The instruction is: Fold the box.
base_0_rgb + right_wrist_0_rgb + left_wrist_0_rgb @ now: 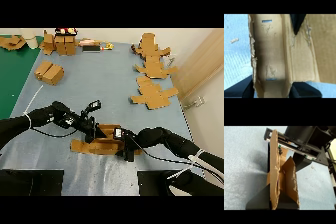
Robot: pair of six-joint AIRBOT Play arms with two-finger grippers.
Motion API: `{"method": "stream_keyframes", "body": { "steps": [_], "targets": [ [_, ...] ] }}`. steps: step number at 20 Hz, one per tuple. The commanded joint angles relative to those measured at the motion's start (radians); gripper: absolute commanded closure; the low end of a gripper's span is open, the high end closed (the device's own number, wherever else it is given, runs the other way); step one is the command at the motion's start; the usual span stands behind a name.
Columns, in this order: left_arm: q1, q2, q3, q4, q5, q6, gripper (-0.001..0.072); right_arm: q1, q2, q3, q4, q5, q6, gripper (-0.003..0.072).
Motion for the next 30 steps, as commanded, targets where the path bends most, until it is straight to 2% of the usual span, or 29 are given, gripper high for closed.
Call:
{"method": "stream_keyframes", "body": {
  "steps": [1,27,28,29,30],
  "targets": [
    [0.001,0.000,0.000,0.000,0.001,0.000,0.0695,0.001,-0.001,0.001,-0.001,0.005,-0.001,0.0248],
    [0.000,0.000,0.000,-0.035,-0.001,-0.001,0.0694,0.001,-0.001,0.001,-0.010,0.005,0.000,0.0248],
    [0.001,0.000,0.000,-0.035,-0.001,-0.001,0.0677,0.001,-0.001,0.001,-0.011,0.005,0.000,0.0248],
    [0.001,0.000,0.000,-0.046,0.002,-0.007,0.0424,0.001,-0.001,0.001,-0.011,0.005,0.000,0.0248],
    [0.002,0.000,0.000,-0.058,0.007,-0.052,0.0285,0.001,-0.001,0.001,-0.012,0.005,0.000,0.0248]
  ]
}}
